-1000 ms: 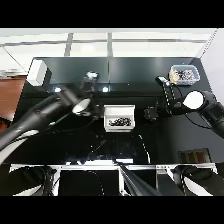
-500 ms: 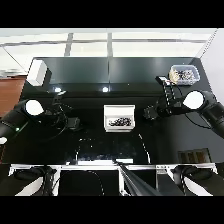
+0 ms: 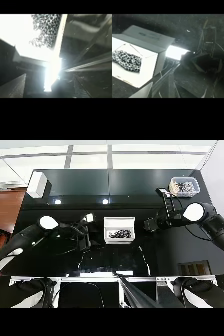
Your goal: Fold the box and place the chain.
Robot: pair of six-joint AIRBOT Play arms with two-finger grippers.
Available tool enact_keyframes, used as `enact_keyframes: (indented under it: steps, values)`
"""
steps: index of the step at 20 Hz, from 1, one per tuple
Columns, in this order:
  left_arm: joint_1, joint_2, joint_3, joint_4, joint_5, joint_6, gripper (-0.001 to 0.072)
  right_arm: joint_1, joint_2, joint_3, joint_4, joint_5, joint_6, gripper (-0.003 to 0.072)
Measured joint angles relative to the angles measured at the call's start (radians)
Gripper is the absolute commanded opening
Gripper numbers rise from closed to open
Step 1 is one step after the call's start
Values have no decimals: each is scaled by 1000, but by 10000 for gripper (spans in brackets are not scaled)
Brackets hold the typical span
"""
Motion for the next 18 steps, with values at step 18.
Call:
enact_keyframes:
  steps: [18]
  values:
    - [-25,-205,122,-99,21,227,715,4,0,0,14,-25,0,317]
